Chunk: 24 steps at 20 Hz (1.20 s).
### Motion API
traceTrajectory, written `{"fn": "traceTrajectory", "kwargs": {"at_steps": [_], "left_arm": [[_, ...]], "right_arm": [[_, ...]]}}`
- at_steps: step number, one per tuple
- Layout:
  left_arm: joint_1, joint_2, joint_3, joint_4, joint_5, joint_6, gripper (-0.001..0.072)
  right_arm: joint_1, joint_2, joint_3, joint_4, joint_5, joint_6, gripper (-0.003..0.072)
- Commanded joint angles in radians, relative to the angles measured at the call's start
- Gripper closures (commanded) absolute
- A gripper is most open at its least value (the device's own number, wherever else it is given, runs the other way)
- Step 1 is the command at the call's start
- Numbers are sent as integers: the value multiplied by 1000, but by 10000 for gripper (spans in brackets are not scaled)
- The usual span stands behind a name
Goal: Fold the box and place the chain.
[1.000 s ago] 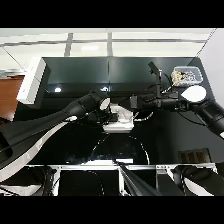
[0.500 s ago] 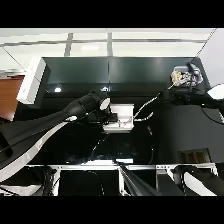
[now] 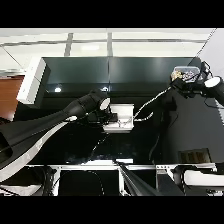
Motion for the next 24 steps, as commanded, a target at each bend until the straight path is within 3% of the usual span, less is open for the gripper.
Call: {"fn": "traceTrajectory", "kwargs": {"at_steps": [1, 2, 3, 4, 9, 14, 19, 24], "left_arm": [[0, 0, 0, 0, 0, 0, 676], [0, 0, 0, 0, 0, 0, 675], [0, 0, 0, 0, 0, 0, 675], [0, 0, 0, 0, 0, 0, 675], [0, 0, 0, 0, 1, 0, 675], [0, 0, 0, 0, 0, 0, 676], [0, 0, 0, 0, 0, 0, 675], [0, 0, 0, 0, 0, 0, 675]], "right_arm": [[-6, -171, 151, 54, 88, 25, -32], [-6, -187, 167, 55, 112, 16, 59], [-6, -189, 172, 55, 123, -7, 396], [-6, -183, 173, 53, 130, -26, 648], [-5, -79, 174, 35, 257, -117, 659], [19, 243, 159, 17, 545, -271, 659], [89, 614, 160, 59, 583, -273, 660], [169, 726, 160, 312, 628, -277, 660]]}}
